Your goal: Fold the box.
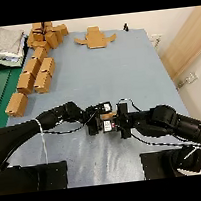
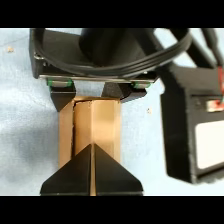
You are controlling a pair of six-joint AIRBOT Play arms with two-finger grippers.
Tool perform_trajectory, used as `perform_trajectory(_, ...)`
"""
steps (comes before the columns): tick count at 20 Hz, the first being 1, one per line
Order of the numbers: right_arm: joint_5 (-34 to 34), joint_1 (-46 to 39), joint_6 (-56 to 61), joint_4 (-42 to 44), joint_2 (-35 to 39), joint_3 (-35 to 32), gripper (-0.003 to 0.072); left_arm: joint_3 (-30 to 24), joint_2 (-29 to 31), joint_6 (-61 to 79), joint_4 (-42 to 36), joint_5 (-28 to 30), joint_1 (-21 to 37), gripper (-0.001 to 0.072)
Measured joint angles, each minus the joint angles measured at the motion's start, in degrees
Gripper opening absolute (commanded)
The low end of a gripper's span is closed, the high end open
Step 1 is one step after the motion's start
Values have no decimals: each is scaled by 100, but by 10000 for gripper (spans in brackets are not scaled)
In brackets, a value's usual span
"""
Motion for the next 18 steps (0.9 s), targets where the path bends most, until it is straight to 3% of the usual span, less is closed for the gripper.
perform_trajectory(5, -48, 2, 0, 201, -83, 0, 48, 0, 0, 2, 0, 0, 0, 479)
perform_trajectory(6, -72, 2, 0, 227, -94, 0, 179, 0, 0, 2, 0, -2, 0, 479)
perform_trajectory(7, -103, 2, 0, 243, -94, 0, 373, 0, 0, 2, 0, -2, 0, 479)
perform_trajectory(16, -63, -2, -2, 184, -107, 0, 395, 0, 0, 2, 0, -2, 0, 479)
perform_trajectory(18, -55, -2, -2, 177, -190, 0, 355, 0, 0, 2, 0, -2, 0, 479)
